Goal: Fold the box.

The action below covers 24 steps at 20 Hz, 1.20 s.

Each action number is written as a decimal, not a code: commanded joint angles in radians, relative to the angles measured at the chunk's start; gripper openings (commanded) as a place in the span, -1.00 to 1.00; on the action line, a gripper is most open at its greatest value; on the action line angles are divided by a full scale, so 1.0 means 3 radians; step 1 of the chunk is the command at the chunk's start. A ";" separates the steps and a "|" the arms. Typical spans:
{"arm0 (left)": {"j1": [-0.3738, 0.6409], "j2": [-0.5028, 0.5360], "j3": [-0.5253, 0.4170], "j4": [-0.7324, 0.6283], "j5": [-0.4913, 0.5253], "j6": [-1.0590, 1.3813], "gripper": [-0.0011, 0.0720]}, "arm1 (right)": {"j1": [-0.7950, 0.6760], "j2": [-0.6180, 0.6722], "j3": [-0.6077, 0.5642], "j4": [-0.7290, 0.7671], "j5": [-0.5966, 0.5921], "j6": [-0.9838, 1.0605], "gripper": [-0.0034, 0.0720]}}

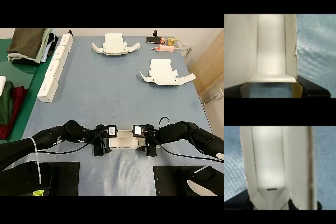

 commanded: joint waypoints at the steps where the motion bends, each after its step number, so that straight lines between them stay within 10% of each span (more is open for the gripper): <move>1: -0.0027 -0.0013 0.0003 0.0004 0.0058 0.0000 0.94 | 0.0003 0.0001 -0.0001 0.0000 0.0000 0.0001 0.25; 9: -0.0028 -0.0013 0.0004 -0.0043 0.0118 -0.0028 0.93 | 0.0001 0.0001 -0.0001 0.0000 0.0000 0.0001 0.25; 14: -0.0027 -0.0013 0.0004 -0.0045 0.0111 -0.0027 0.29 | 0.0001 0.0001 -0.0001 0.0000 0.0000 0.0003 0.25; 17: -0.0027 -0.0013 0.0004 -0.0043 0.0100 -0.0022 0.42 | 0.0003 0.0001 -0.0001 0.0000 0.0000 0.0001 0.26; 18: -0.0027 -0.0013 0.0004 -0.0045 0.0102 -0.0023 0.94 | 0.0003 0.0001 -0.0001 0.0000 0.0000 0.0001 0.25; 24: -0.0028 -0.0013 0.0006 -0.0103 0.0074 0.0004 0.94 | 0.0003 0.0001 -0.0001 0.0000 0.0000 0.0001 0.26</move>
